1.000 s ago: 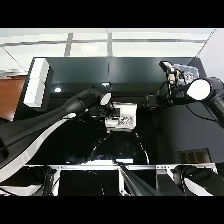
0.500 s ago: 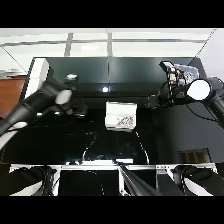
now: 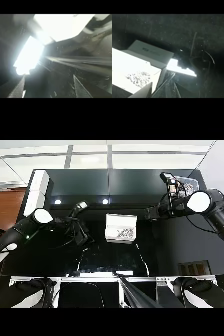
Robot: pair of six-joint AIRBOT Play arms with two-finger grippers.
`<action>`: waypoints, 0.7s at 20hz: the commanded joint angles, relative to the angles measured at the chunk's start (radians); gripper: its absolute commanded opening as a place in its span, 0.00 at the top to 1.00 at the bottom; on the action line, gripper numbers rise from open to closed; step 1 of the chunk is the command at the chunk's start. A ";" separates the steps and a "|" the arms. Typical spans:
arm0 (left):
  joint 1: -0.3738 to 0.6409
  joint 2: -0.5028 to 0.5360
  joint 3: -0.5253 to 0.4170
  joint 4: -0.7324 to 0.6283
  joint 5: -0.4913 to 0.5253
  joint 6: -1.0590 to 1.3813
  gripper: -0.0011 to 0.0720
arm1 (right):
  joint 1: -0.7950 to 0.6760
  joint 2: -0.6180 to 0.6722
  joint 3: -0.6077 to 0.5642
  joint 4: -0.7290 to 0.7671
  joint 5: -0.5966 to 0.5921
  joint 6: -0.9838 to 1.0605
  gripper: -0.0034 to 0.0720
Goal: Fold the box and place the chain.
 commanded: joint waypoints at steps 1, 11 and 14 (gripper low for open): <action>-0.071 -0.013 -0.017 -0.085 0.131 0.576 0.01 | 0.000 0.000 -0.001 0.001 -0.007 0.001 0.52; -0.031 -0.288 0.131 -0.234 0.058 0.724 0.01 | 0.000 0.000 -0.001 0.008 -0.008 0.002 0.52; -0.033 -0.310 0.145 -0.230 0.056 0.723 0.01 | 0.000 0.000 -0.001 0.008 -0.012 0.002 0.52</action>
